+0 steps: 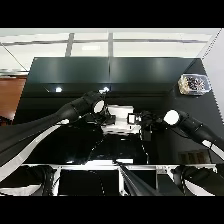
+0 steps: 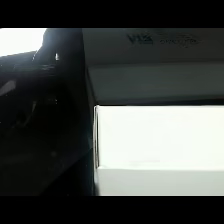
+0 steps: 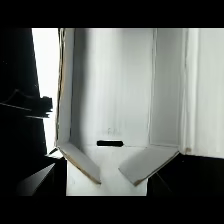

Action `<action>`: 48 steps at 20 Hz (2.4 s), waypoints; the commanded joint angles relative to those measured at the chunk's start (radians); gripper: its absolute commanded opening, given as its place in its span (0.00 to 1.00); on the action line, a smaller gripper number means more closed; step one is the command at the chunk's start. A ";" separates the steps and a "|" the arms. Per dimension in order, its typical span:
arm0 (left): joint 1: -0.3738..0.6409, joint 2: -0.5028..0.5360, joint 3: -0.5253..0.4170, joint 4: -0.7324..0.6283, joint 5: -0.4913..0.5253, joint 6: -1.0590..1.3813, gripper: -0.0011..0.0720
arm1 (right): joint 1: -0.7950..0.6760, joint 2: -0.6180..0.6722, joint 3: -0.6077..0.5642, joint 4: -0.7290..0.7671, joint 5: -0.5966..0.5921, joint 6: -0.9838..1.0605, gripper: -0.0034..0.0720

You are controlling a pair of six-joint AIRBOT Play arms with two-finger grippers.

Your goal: Fold the box and place the chain.

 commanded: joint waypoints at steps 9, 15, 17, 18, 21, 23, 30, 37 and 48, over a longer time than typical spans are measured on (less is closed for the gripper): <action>0.001 0.000 0.000 -0.002 -0.008 0.003 0.06 | 0.002 0.006 0.001 0.143 -0.015 0.018 0.34; 0.001 0.000 0.000 -0.002 -0.008 0.003 0.06 | 0.027 -0.063 0.000 0.378 -0.044 0.018 0.35; 0.001 0.000 0.000 -0.002 -0.008 0.003 0.06 | 0.040 -0.086 0.000 0.380 -0.057 0.018 0.34; 0.001 0.000 0.000 -0.002 -0.008 0.003 0.06 | 0.040 -0.088 0.000 0.381 -0.058 0.019 0.34; 0.001 0.000 0.000 -0.002 -0.008 0.003 0.06 | 0.040 -0.087 0.000 0.373 -0.056 0.024 0.27; 0.001 0.000 0.000 -0.002 -0.008 0.003 0.06 | 0.040 -0.087 0.001 0.368 -0.059 0.040 0.51; 0.001 -0.001 0.000 -0.002 -0.007 0.003 0.06 | -0.030 0.000 0.027 0.181 0.082 0.382 0.07; 0.001 -0.001 0.000 -0.002 -0.008 0.003 0.06 | -0.531 0.242 0.076 0.021 0.520 0.757 0.07; 0.001 -0.001 0.000 -0.002 -0.007 0.003 0.06 | -0.599 -0.012 -0.219 0.300 0.297 1.010 0.07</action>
